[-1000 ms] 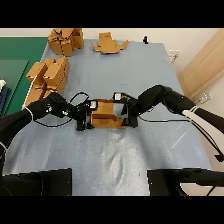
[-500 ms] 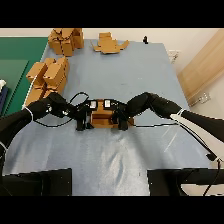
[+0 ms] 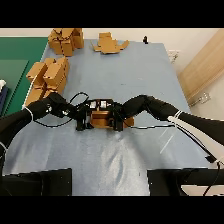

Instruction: Fold the box.

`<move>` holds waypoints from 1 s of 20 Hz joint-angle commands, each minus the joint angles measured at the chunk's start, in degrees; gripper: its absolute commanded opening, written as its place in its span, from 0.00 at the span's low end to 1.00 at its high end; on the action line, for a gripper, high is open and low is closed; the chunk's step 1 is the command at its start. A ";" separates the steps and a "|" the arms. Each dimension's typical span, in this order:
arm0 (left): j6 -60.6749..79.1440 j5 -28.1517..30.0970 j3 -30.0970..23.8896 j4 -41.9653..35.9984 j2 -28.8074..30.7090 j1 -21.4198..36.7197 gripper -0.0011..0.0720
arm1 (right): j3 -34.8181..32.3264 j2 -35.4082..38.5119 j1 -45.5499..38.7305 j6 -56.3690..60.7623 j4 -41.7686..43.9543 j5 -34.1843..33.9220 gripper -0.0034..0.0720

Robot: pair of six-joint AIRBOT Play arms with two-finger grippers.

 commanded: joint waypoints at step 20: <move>-0.07 0.02 0.02 -0.02 0.02 0.02 0.42 | 0.68 19.52 -13.84 46.84 -14.03 -9.40 0.05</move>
